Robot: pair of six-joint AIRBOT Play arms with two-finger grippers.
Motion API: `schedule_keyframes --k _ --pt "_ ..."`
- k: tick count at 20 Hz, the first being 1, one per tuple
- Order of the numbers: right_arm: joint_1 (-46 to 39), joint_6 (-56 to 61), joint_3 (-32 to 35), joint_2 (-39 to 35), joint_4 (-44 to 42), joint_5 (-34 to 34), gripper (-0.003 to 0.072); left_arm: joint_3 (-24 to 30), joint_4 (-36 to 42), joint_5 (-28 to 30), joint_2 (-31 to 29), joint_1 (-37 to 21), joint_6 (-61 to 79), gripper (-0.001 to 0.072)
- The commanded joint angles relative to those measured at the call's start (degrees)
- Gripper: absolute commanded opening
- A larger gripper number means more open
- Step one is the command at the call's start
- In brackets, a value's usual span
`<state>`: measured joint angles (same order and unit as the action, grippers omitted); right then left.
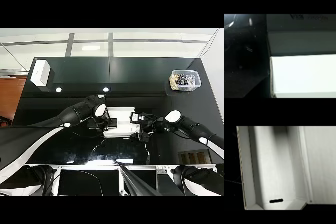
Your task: Fold the box and place the chain.
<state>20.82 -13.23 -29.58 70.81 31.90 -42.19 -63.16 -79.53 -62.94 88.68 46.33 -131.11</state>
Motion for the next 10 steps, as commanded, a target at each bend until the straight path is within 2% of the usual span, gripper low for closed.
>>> schedule_keyframes --k 1,4,5,6,7,10 --pt "0.0 -0.1 0.0 0.0 0.0 0.0 0.0440 0.0 0.5 0.3 0.2 0.0 1.1 0.0029" --pt "0.0 -0.1 0.0 0.0 0.0 0.0 0.0440 0.0 0.9 0.3 0.2 0.0 1.0 0.0036" --pt "0.0 -0.1 0.0 0.0 0.0 0.0 0.0440 -0.1 1.1 0.3 0.2 0.0 1.0 0.0131" --pt "0.0 -0.1 0.0 0.0 0.0 0.0 0.0440 -0.2 1.2 0.3 0.2 0.0 1.0 0.0318" --pt "0.0 -0.1 0.0 0.0 0.0 0.0 0.0440 -0.5 1.2 0.1 0.2 0.0 1.0 0.0450" --pt "0.0 -0.1 0.0 0.0 0.0 0.1 0.0440 -0.8 0.9 -0.8 0.2 0.0 1.0 0.0448"
